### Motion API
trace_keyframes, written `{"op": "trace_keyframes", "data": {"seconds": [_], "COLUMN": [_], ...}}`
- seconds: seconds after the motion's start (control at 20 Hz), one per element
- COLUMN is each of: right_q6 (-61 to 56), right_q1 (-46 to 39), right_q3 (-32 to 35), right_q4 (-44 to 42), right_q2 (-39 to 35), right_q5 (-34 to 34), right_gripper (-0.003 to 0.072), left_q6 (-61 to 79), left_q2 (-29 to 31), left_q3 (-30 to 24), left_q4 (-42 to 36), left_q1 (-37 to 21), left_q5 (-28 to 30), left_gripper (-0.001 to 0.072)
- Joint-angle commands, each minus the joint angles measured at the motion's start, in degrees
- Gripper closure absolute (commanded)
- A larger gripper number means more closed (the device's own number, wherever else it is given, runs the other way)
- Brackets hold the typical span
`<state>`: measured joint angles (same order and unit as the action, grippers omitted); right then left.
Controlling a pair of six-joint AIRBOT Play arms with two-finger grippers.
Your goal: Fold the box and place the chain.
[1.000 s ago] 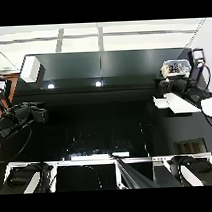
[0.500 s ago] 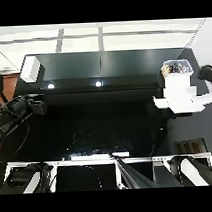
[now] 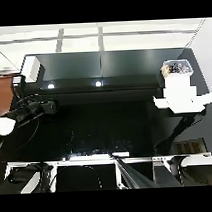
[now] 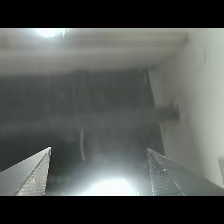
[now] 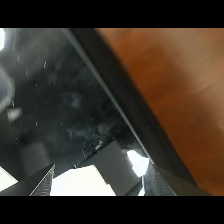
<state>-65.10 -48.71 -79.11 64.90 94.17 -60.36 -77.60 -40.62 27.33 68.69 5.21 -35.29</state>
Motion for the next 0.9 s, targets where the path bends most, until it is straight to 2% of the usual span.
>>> {"op": "trace_keyframes", "data": {"seconds": [0.0, 0.1, 0.15, 0.2, 0.25, 0.3, 0.4, 0.45, 0.55, 0.65, 0.85], "right_q6": [12.83, 18.03, 18.84, 18.84, 18.82, 18.6, 18.1, 17.03, 14.82, 13.44, 14.21], "right_q1": [0.57, 1.7, 2.32, 2.93, 3.48, 4.04, 5.18, 5.66, 6.75, 8.02, 11.04], "right_q3": [-9.75, -9.97, -9.97, -9.97, -9.97, -9.97, -9.97, -9.97, -9.9, -9.46, -1.62], "right_q4": [0.11, 0.15, 0.17, 0.59, 1.42, 2.05, 2.71, 2.62, 2.12, -0.48, -7.82], "right_q2": [9.57, 11.02, 11.32, 11.41, 11.41, 11.41, 11.37, 11.3, 10.21, 7.32, -2.84], "right_q5": [-13.22, -14.51, -14.91, -15.06, -15.43, -16.15, -18.73, -20.28, -22.73, -23.23, -21.94], "right_gripper": [-0.002, -0.0017, 0.0153, 0.0234, 0.0263, 0.0389, 0.0584, 0.0632, 0.0673, 0.0674, 0.0673], "left_q6": [-0.17, -0.2, -0.2, -0.22, -0.24, -0.22, -0.22, -0.2, -0.2, -0.17, -0.2], "left_q2": [-4.02, -4.55, -4.55, -4.57, -4.57, -4.57, -4.57, -4.57, -4.57, -4.57, -4.57], "left_q3": [0.02, 0.02, 0.02, 0.02, 0.02, 0.02, 0.02, 0.02, 0.02, 0.02, 0.02], "left_q4": [0.04, -0.31, -0.35, -0.35, -0.35, -0.33, -0.33, -0.31, -0.17, -0.13, -0.17], "left_q1": [0.02, 0.04, 0.04, 0.04, 0.04, 0.04, 0.04, 0.04, 0.04, 0.04, 0.04], "left_q5": [-4.09, -4.13, -4.11, -4.13, -4.13, -4.17, -4.15, -4.15, -4.15, -4.15, -4.09], "left_gripper": [-0.0005, -0.0006, -0.0005, -0.0005, -0.0006, -0.0005, -0.0006, -0.0006, -0.0005, -0.0006, -0.0006]}}
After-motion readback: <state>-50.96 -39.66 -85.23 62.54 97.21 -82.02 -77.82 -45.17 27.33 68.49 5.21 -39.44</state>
